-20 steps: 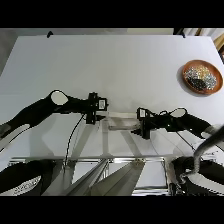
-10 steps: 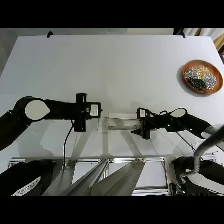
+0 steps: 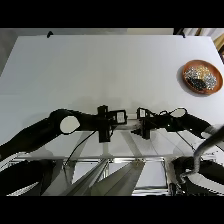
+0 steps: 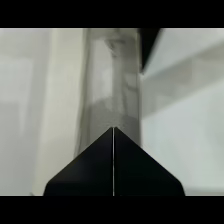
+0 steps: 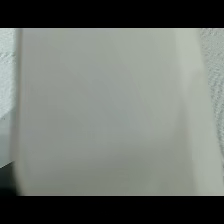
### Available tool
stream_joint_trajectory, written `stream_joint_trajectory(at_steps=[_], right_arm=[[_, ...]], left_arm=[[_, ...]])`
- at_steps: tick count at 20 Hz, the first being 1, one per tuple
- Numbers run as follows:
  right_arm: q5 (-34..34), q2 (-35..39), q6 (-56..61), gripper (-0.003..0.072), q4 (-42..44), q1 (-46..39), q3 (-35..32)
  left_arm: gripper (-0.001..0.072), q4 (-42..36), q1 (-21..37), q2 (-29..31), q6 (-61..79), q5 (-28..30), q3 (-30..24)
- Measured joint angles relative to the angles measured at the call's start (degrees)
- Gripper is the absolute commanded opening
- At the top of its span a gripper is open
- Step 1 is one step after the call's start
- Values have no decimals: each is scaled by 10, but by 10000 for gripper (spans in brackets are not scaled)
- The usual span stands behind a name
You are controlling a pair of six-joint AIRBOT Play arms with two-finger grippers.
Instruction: Fold the box and place the chain.
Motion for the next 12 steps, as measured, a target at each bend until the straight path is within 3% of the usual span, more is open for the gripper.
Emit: stream_joint_trajectory(at_steps=[5,12], right_arm=[[0,0,0,406,0,0,0],[0,0,0,406,0,0,0]], left_arm=[[4,-33,11,-61,-18,86,34],[4,-43,31,-123,-23,97,65]])
